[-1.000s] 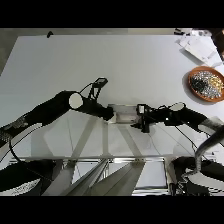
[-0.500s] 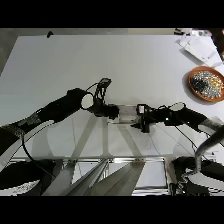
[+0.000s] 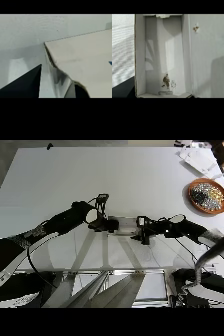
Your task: Fold the box and place the chain.
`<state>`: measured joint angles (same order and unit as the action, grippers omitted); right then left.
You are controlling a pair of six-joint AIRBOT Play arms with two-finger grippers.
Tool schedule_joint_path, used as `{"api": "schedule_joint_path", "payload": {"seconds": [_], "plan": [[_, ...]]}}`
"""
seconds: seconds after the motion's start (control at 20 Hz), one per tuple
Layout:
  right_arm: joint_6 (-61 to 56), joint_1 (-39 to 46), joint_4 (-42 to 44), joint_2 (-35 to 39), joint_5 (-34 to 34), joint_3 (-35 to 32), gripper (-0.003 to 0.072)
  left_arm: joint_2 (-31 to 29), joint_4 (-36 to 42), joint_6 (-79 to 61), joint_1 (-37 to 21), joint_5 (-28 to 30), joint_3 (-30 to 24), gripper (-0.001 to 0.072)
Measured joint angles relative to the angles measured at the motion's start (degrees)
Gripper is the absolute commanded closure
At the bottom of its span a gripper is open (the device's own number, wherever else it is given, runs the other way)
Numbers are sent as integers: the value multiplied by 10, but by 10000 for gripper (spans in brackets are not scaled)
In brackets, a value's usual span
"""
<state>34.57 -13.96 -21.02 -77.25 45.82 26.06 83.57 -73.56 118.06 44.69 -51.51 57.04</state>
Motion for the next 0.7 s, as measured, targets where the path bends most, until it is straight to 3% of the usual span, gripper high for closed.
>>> {"api": "schedule_joint_path", "payload": {"seconds": [0.25, 0.7], "plan": [[0, 0, 0, 0, 0, 0, 366, 18, -7, 32, 7, -28, 21, 310], [0, 0, 0, 0, 0, 0, 365, 90, -18, 43, 17, -156, 137, 310]]}}
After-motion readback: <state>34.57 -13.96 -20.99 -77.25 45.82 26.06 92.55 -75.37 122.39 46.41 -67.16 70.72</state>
